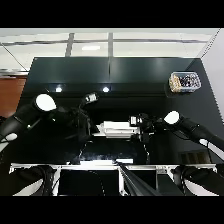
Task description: Fold the box and place the chain.
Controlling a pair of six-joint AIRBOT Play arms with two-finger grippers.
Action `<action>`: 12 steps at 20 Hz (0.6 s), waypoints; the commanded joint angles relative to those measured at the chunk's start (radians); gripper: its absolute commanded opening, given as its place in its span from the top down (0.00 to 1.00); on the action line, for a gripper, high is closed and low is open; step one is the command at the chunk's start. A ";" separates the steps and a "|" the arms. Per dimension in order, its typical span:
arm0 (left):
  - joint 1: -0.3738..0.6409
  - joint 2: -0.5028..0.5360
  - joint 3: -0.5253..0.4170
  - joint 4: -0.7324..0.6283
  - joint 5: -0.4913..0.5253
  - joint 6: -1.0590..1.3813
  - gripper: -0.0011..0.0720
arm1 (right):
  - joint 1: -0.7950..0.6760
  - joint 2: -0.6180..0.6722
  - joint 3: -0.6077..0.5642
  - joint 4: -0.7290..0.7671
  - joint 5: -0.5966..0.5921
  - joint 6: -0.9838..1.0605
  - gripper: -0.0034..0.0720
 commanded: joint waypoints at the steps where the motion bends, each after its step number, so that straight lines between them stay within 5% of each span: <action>1: -0.079 -0.003 -0.125 -0.285 0.097 0.042 0.95 | 0.001 0.000 -0.001 0.000 0.000 0.000 0.79; 5: -0.079 -0.028 -0.146 -0.612 0.359 0.325 0.95 | 0.001 0.000 -0.001 0.000 0.000 0.000 0.79; 8: -0.055 -0.050 -0.142 -0.736 0.615 0.399 0.95 | 0.001 0.000 -0.001 0.000 0.002 0.000 0.79; 12: -0.031 -0.147 -0.062 -0.500 0.603 0.357 0.95 | 0.001 0.000 -0.001 -0.001 0.001 0.000 0.79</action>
